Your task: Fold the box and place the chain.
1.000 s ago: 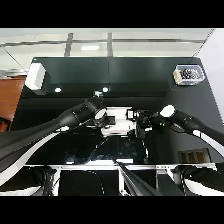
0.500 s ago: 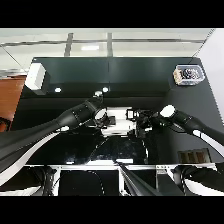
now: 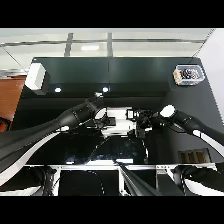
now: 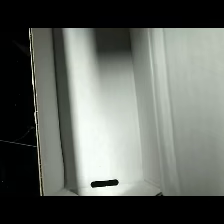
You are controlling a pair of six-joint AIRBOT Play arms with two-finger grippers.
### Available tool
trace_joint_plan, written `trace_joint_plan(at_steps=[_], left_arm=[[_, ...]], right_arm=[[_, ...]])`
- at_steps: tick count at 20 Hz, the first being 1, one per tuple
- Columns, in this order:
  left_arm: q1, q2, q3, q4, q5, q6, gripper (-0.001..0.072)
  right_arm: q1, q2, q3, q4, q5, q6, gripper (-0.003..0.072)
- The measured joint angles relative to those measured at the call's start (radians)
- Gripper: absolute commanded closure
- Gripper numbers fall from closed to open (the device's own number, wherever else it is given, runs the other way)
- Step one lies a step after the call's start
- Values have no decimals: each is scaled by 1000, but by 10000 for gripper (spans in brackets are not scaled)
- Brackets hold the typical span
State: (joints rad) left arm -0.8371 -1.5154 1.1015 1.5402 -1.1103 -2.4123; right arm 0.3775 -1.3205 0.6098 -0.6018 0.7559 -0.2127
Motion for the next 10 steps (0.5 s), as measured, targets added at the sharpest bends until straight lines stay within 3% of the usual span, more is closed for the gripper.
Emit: trace_joint_plan(at_steps=[4,5,6,10], left_arm=[[0,0,0,2,2,2,682],[0,0,0,2,2,2,683],[0,0,0,4,5,5,683],[0,0,0,4,7,5,682]], right_arm=[[0,0,0,0,0,0,231],[0,0,0,0,0,0,42],[0,0,0,-2,2,-2,-28],[-4,17,-1,-16,-1,13,-26]])
